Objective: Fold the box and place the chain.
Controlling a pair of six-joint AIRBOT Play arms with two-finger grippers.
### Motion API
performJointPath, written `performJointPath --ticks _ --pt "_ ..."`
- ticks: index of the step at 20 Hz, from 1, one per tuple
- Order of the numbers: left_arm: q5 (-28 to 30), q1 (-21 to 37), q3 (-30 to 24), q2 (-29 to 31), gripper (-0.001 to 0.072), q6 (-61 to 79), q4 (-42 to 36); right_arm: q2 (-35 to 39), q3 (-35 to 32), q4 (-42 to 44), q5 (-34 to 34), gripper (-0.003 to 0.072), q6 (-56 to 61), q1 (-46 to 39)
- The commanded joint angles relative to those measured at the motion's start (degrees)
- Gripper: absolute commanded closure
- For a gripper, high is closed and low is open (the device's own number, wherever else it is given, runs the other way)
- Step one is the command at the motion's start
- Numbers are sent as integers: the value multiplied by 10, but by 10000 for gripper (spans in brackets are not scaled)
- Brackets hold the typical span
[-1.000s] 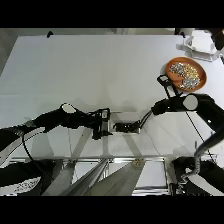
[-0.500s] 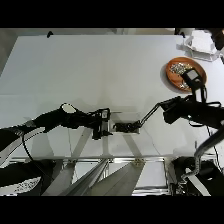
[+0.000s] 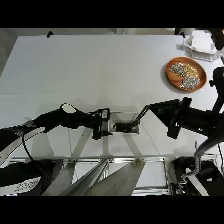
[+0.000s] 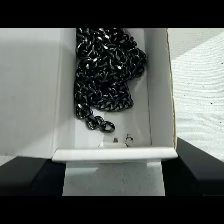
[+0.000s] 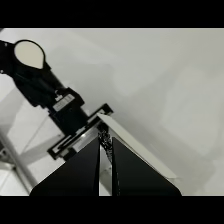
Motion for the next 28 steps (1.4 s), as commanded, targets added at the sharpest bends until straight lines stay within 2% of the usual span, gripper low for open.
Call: performJointPath --ticks 1,4,6,11,18,20,23,25,28 --pt "0 0 0 0 577 0 0 -45 -3 40 18 676 -32 0" --pt "0 0 0 0 577 0 0 -105 -24 54 29 676 -64 11" --pt "0 0 0 0 577 0 0 -143 -30 54 21 674 -94 52" --pt "0 0 0 0 577 0 0 -217 -30 19 -81 674 -89 161" --pt "0 0 0 0 577 0 0 -288 -30 4 -96 668 -88 171" --pt "0 0 0 0 577 0 0 -299 -30 5 -97 586 -88 185" --pt "0 0 0 0 577 0 0 -301 -30 4 -112 566 -88 211" --pt "0 0 0 0 577 0 0 -301 -30 6 -117 488 -88 210" --pt "0 0 0 0 577 0 0 -278 -29 6 -97 483 -88 209"
